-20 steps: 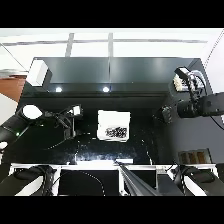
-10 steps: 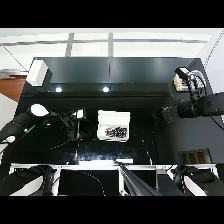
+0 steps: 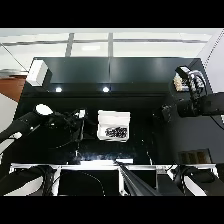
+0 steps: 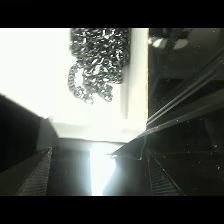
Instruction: Fold the box and place the chain.
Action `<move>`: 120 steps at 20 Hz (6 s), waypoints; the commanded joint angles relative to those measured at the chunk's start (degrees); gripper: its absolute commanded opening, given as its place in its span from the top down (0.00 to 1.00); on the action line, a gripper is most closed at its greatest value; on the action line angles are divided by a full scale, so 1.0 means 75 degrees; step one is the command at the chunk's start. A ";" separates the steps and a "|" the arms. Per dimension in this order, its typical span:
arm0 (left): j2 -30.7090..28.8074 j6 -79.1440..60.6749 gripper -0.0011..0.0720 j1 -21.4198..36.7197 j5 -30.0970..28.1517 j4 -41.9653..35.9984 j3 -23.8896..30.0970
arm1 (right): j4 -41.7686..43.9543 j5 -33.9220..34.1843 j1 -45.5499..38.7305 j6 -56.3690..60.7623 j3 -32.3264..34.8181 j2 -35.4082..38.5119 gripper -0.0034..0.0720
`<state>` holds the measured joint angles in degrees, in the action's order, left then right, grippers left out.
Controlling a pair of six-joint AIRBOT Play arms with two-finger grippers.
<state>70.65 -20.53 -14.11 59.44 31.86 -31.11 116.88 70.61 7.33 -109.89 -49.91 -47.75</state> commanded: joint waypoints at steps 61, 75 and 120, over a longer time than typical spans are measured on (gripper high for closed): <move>0.0166 -0.0029 0.33 -0.1067 -0.1020 -0.0055 -0.0055 | 0.0187 -0.0437 0.0125 0.0006 0.0006 -0.0015 0.03; 0.0166 -0.0003 0.33 -0.1067 -0.1046 -0.0070 -0.0055 | 0.1169 -0.2567 0.2407 -0.0414 0.0003 -0.2279 0.04; 0.0166 0.0000 0.33 -0.1067 -0.1061 -0.0076 -0.0055 | 0.1772 -0.2640 0.2608 -0.5960 0.1676 -0.1134 0.03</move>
<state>71.85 -20.53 -22.06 51.48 31.29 -31.53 130.98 50.06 26.00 -153.32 -37.52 -56.07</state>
